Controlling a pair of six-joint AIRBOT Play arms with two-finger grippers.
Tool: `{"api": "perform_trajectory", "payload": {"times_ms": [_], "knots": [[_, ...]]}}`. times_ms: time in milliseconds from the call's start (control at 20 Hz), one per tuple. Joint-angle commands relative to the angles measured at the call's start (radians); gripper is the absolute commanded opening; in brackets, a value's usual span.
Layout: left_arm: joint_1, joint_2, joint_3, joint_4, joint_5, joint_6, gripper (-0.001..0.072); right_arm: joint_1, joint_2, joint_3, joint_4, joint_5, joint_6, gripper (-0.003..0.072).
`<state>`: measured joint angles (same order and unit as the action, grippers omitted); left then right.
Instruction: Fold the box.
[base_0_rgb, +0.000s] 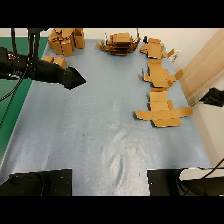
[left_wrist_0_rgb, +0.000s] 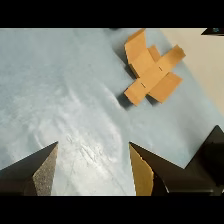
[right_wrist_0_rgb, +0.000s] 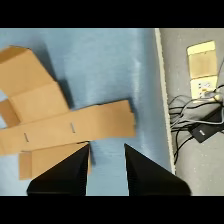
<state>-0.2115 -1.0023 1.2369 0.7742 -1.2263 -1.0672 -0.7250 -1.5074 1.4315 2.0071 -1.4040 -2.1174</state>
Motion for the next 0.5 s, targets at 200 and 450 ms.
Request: {"api": "perform_trajectory", "payload": {"times_ms": [200, 450], "knots": [[0.001, -0.005, -0.001, 0.095, -0.011, -0.005, 0.0675, -0.077, -0.193, -0.003, 0.092, 0.007, -0.237, 0.0473], [0.002, -0.029, -0.001, 0.147, -0.011, -0.011, 0.0675, -0.077, -0.218, -0.003, 0.085, 0.010, -0.281, 0.0473]]}}
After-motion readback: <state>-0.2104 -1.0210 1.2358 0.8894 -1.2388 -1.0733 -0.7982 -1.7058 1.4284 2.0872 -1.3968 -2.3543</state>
